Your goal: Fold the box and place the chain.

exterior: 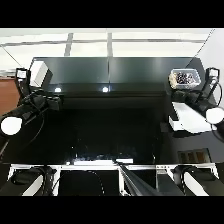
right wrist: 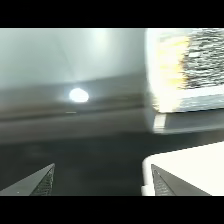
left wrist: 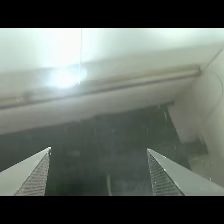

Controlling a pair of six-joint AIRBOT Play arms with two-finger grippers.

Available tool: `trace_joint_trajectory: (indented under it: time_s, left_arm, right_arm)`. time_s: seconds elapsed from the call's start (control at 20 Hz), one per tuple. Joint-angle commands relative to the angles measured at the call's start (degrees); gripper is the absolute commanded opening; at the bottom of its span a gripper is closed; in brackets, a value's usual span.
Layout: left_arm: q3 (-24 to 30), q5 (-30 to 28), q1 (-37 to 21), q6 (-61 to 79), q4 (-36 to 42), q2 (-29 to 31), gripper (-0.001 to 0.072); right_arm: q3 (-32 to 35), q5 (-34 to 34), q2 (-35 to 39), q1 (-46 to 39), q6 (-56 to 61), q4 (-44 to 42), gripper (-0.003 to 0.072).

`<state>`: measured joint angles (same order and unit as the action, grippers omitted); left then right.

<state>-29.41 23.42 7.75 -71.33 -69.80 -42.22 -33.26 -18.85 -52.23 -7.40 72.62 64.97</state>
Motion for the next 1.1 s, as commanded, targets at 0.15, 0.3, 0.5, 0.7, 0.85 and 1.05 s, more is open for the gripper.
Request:
trace_joint_trajectory:
  time_s: [0.15,0.3,0.5,0.7,0.85,1.05]
  left_arm:
    - [-0.66,8.83,-0.07,-1.31,0.20,-2.51,0.0712]
    - [-0.63,12.00,-0.07,-2.80,0.17,-2.62,0.0710]
    - [-0.63,13.33,0.02,-7.72,0.31,-3.96,0.0711]
    - [-0.63,15.32,0.04,-8.63,0.39,-4.00,0.0710]
    - [-0.63,16.17,0.04,-8.63,0.42,-4.02,0.0710]
    - [-0.63,17.97,0.04,-8.68,0.44,-4.00,0.0710]
  right_arm:
    - [-26.40,-24.22,-18.71,-30.21,12.92,27.98,0.0720]
    - [-34.77,-39.45,-27.41,-41.92,0.33,18.71,0.0720]
    - [-37.86,-51.91,-35.63,-44.96,-18.56,9.18,0.0720]
    - [-37.86,-51.28,-38.71,-44.50,-22.95,8.52,0.0720]
    - [-37.86,-48.81,-39.71,-42.77,-24.72,7.74,0.0720]
    - [-38.14,-47.91,-39.71,-39.95,-24.85,8.13,0.0597]
